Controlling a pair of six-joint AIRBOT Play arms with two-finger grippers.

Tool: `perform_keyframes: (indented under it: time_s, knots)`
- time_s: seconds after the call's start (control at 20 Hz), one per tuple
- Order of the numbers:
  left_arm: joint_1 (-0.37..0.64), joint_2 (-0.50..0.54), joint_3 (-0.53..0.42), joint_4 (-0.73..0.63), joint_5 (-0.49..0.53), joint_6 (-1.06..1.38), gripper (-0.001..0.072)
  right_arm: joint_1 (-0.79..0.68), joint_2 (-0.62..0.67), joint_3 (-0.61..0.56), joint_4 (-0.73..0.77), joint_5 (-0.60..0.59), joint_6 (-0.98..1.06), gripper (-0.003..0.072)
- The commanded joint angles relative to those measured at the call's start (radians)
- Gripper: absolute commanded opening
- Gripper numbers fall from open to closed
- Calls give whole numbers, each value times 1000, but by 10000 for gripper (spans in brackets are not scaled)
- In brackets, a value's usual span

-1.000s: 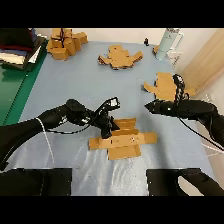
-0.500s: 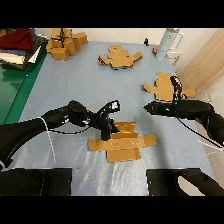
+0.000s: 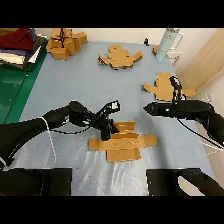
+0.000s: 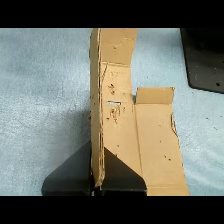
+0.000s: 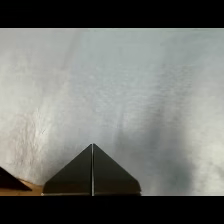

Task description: Fold the box.

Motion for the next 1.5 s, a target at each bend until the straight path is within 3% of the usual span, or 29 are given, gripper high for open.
perform_keyframes:
  time_s: [0.0, 0.1, 0.25, 0.45, 0.7, 0.85, 1.0, 1.15, 1.2, 1.45]
  knots:
    - [0, 0, 0, 1, 1, 1, 15, 0, 32, 1, -50, -126, 3, 1]
    - [0, 0, 0, 1, 1, 1, 15, 10, 103, 1, -165, -217, 92, 1]
    - [-1, 0, 0, 1, 1, 1, 15, 116, 244, 1, -456, -340, 298, 1]
    - [-1, 0, 0, 1, 1, 1, 15, 365, 367, -3, -536, -463, 333, 1]
    - [-1, 0, 0, 1, 1, 1, 15, 787, 343, -117, -636, -403, 436, 0]
    - [-1, 0, 0, 1, 1, 1, 15, 1096, 322, -179, -992, -315, 580, 1]
    - [-1, 0, 0, 1, 1, 1, 15, 1321, 317, -217, -1157, -256, 591, 3]
    - [-1, 0, 0, 1, 1, 1, 15, 1400, 285, -267, -1153, -218, 592, 272]
    - [-1, 0, 0, 1, 1, 1, 15, 1400, 269, -274, -1154, -202, 591, 301]
    - [-1, 0, 0, 1, 1, 1, 15, 1400, 162, -276, -1189, -132, 589, 302]
